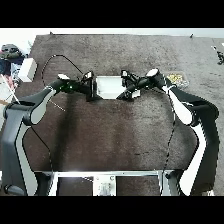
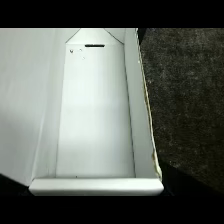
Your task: Fold the box and place the chain.
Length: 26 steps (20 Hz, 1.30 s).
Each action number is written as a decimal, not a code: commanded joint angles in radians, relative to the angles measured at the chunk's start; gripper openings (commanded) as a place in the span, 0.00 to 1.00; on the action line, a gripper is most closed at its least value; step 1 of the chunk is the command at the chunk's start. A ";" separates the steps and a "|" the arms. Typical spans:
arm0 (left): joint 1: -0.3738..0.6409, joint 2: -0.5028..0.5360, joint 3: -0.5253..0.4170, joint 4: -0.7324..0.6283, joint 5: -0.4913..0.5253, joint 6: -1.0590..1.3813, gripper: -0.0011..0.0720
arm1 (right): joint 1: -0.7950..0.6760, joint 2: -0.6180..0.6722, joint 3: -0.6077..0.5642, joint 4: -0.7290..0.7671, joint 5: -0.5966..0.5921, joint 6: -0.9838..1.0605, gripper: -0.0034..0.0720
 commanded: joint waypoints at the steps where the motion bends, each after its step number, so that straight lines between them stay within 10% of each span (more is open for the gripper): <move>1: 0.000 0.001 0.000 0.000 0.002 0.000 0.41 | -0.003 0.004 0.001 0.005 0.013 0.008 1.00; 18: 0.000 0.001 0.000 0.000 0.001 0.000 0.41 | -0.060 0.211 0.000 -0.169 0.114 0.342 0.98; 19: 0.000 0.001 0.000 0.000 0.001 0.000 0.41 | -0.060 0.224 0.001 -0.115 0.126 0.380 0.92; 21: 0.000 0.001 0.000 0.000 0.001 0.000 0.41 | -0.056 0.223 0.000 -0.012 0.130 0.377 0.06; 26: 0.000 0.001 0.000 0.000 0.001 0.000 0.41 | -0.026 0.171 -0.001 0.069 0.009 0.321 0.06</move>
